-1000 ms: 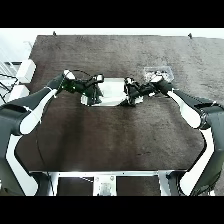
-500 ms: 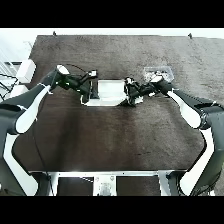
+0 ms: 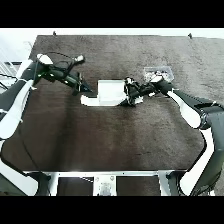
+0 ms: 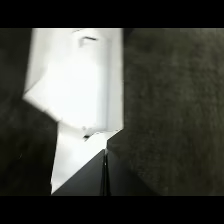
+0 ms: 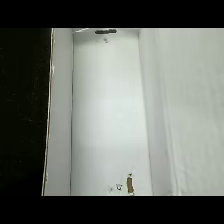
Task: Fold the box and place the chain.
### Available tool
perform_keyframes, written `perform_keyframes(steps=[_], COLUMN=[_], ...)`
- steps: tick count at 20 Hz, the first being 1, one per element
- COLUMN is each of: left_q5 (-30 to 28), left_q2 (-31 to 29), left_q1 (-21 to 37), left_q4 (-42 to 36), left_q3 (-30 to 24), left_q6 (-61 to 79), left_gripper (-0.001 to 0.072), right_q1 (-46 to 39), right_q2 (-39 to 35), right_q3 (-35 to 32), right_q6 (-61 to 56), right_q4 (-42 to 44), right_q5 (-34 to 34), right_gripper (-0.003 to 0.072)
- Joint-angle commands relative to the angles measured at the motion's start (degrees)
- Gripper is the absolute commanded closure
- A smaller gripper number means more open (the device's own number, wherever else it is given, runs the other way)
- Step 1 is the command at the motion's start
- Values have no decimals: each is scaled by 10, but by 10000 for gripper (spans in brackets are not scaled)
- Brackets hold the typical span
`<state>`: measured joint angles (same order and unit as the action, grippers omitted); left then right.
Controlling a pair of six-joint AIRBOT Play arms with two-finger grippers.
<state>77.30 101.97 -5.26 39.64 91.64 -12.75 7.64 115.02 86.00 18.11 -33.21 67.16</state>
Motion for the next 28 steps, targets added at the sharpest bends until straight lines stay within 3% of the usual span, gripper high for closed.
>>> perform_keyframes(steps=[1,4,9,18,28], left_q5=[-77,-131,-198,-192,-178], left_q2=[-38,-69,-117,-114,-67], left_q1=[31,49,49,84,66], left_q4=[18,22,22,75,-7], left_q3=[-31,-100,-219,-239,-257], left_q6=[-237,-373,-452,-502,-542], left_gripper=[696,696,696,696,694], right_q1=[0,0,0,0,0], right_q2=[0,0,0,0,0], right_q3=[0,0,0,0,0], right_q6=[0,0,0,0,0], right_q4=[0,0,0,0,0], right_q5=[0,0,0,0,0], right_gripper=[120,120,120,120,120])
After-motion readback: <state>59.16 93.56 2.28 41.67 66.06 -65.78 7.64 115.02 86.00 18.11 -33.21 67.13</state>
